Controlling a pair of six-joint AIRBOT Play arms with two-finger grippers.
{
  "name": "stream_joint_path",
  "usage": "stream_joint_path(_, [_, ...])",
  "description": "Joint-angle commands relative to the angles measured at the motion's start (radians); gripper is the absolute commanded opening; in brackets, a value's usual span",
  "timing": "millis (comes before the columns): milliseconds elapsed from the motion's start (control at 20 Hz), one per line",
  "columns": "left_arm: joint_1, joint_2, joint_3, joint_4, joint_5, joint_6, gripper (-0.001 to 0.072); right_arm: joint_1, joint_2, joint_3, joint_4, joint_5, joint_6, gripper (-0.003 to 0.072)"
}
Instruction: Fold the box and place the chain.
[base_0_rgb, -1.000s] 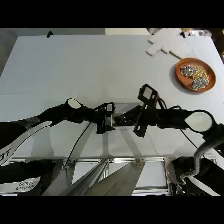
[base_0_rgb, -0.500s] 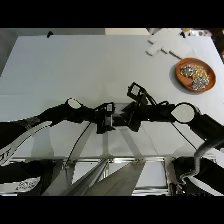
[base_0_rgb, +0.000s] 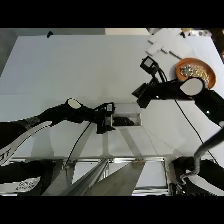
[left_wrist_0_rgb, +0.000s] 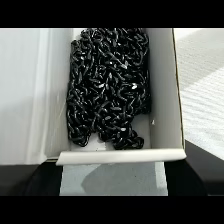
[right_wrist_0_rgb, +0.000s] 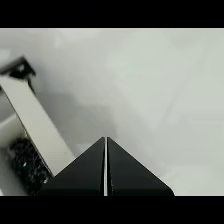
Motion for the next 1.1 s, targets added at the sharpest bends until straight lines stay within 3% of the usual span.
stream_joint_path(0, [0.000,0.001,0.000,0.000,0.000,0.000,0.0134,0.007,-0.111,0.007,-0.034,0.126,0.002,0.0016])
stream_joint_path(150, [0.000,0.001,0.000,0.000,0.000,0.000,0.0134,0.037,-0.111,0.007,-0.072,0.146,0.002,0.0019])
stream_joint_path(400, [0.000,0.001,0.000,0.000,0.000,0.000,0.0134,0.057,-0.055,0.006,-0.087,0.224,-0.082,0.0230])
stream_joint_path(600, [0.000,0.001,0.000,0.000,0.000,0.000,0.0134,0.103,-0.024,0.006,-0.087,0.231,-0.244,0.0240])
stream_joint_path(800, [0.000,0.001,0.000,0.001,0.000,0.000,0.0134,0.145,-0.026,-0.014,-0.089,0.147,-0.259,0.0240])
stream_joint_path(1050, [0.000,0.001,0.000,0.000,0.000,0.000,0.0134,0.145,-0.031,-0.017,-0.082,0.188,-0.259,0.0240])
